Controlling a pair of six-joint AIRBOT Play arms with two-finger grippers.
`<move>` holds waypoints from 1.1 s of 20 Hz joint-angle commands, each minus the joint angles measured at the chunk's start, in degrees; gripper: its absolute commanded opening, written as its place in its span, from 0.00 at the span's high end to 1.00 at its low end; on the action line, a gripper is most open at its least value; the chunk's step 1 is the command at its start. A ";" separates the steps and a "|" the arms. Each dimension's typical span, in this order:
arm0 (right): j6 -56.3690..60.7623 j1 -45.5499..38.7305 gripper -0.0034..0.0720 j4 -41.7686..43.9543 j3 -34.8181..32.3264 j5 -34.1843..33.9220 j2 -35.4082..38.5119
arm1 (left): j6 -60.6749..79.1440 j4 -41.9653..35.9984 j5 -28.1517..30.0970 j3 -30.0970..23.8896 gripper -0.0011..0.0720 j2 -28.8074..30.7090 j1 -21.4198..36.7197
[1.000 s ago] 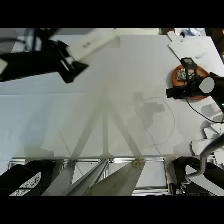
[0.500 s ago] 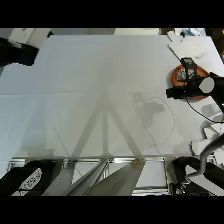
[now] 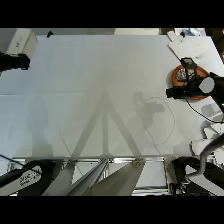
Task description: Fold the box and place the chain.
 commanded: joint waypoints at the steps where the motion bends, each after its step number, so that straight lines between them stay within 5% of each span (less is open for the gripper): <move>1: 0.00 -0.02 0.94 0.00 0.07 0.02 0.04 | 2.80 0.22 5.35 0.04 0.97 -8.26 0.83; 5: 0.00 -0.02 0.94 0.00 0.07 0.00 0.04 | 2.93 0.20 11.61 0.04 0.97 -15.63 0.83; 11: 0.00 -0.02 0.94 0.00 0.07 0.02 0.04 | 2.89 0.02 11.34 0.04 0.96 -22.91 0.79; 14: 0.00 -0.02 0.94 0.00 0.07 0.02 0.04 | 2.89 0.00 10.84 0.04 0.61 -23.37 0.79; 16: 0.02 -0.02 0.94 0.00 0.07 0.02 0.04 | 2.62 -0.07 9.79 0.04 0.13 -23.04 0.79; 17: 0.00 -0.02 0.94 0.00 0.07 0.00 0.04 | 2.54 -0.07 8.66 0.04 0.04 -22.64 0.79; 22: 0.00 -0.02 0.94 0.00 0.07 0.00 0.04 | 2.75 0.07 3.56 0.07 0.04 -17.44 0.79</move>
